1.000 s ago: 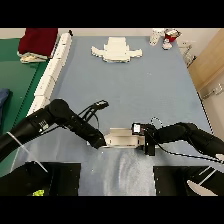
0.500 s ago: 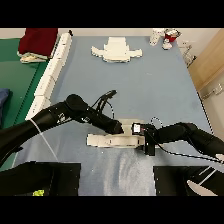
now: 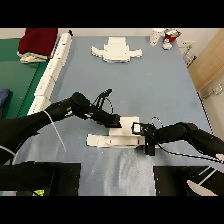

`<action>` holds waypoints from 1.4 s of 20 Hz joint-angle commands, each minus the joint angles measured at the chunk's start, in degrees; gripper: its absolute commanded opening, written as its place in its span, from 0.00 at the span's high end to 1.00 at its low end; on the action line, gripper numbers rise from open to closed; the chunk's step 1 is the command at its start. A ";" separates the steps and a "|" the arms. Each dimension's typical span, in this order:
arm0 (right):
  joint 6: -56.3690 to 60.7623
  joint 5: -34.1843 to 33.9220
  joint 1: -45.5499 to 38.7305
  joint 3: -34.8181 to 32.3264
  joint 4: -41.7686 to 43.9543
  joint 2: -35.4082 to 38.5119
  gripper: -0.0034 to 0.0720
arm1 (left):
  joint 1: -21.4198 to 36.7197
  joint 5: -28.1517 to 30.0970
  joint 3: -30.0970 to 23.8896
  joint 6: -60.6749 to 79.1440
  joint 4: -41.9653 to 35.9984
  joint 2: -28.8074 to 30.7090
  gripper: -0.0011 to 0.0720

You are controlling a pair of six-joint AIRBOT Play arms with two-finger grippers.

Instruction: Fold the box.

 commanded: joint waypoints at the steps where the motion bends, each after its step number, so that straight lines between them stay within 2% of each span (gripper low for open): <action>1: -0.11 0.00 0.07 0.04 -0.04 0.00 0.27 | 0.17 0.81 0.46 0.70 0.20 -3.13 0.97; 4: -0.11 -0.02 0.07 0.04 -0.02 0.00 0.27 | 0.85 2.10 1.70 1.51 0.20 -3.28 0.97; 10: -0.11 -0.02 0.04 0.04 -0.02 0.00 0.27 | 2.19 0.61 1.75 2.69 0.20 -3.78 0.97; 14: -0.11 -0.02 0.04 0.04 -0.04 0.00 0.27 | 2.32 -2.73 2.58 7.78 -0.22 -2.23 0.97; 17: -0.11 -0.02 0.04 0.04 -0.02 0.00 0.27 | 2.29 -3.54 2.75 10.62 0.98 5.07 0.97; 21: -0.11 -0.02 0.04 0.04 -0.02 0.00 0.27 | 2.21 -4.55 2.10 10.23 9.62 18.36 0.97; 24: -0.11 0.00 0.04 0.04 -0.02 0.00 0.27 | 1.66 -5.70 -2.43 10.32 14.69 29.31 0.97; 28: -0.11 -0.02 0.04 0.04 -0.04 0.00 0.27 | -3.10 -4.28 -11.65 12.44 24.11 41.57 0.97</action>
